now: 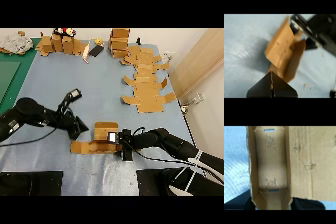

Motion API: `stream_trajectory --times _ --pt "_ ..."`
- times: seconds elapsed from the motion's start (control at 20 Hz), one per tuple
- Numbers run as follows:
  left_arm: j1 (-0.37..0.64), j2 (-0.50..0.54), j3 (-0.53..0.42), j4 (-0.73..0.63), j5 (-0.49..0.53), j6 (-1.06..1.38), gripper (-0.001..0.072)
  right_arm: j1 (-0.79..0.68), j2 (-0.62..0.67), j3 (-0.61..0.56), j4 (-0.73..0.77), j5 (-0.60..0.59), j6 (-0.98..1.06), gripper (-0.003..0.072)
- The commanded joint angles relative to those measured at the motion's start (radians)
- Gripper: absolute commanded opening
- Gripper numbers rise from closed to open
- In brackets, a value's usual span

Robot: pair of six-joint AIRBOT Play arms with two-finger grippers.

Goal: Fold the box.

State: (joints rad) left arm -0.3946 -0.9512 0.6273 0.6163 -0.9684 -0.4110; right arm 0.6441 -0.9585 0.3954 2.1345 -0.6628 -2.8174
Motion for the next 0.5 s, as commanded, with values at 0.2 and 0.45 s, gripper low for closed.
stream_trajectory --times 0.2,0.45 --pt "-0.136 0.084 -0.104 0.127 0.029 0.180 0.0658 -0.001 0.000 0.000 0.000 0.000 0.000 0.0510" --pt "-0.166 0.027 -0.104 0.129 0.060 0.320 0.0659 -0.001 0.000 0.000 0.000 0.000 0.000 0.0510"
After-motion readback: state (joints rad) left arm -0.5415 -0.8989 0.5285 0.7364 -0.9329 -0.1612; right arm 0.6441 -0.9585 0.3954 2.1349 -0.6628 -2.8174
